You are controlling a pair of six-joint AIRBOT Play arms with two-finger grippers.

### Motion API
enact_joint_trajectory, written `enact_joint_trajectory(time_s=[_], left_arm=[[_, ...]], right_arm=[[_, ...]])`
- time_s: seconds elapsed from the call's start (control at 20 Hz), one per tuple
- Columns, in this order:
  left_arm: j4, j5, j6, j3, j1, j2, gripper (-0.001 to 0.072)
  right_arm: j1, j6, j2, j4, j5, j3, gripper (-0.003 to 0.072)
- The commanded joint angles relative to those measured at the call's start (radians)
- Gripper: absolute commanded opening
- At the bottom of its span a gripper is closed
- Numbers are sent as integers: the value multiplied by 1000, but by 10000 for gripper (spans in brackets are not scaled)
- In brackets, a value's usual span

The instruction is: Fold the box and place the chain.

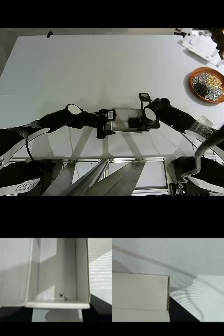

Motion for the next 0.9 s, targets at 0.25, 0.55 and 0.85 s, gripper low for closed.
enact_joint_trajectory(time_s=[0.25, 0.55, 0.85], left_arm=[[4, -1, 5, 0, 0, 0, 279], [4, -1, 5, 0, 0, 0, 279], [4, -1, 5, 0, 0, 0, 279]], right_arm=[[1, -134, 0, -63, -9, 1, 330], [1, -181, 0, -62, -25, 1, 245], [42, -176, 0, -60, -51, 1, 51]])
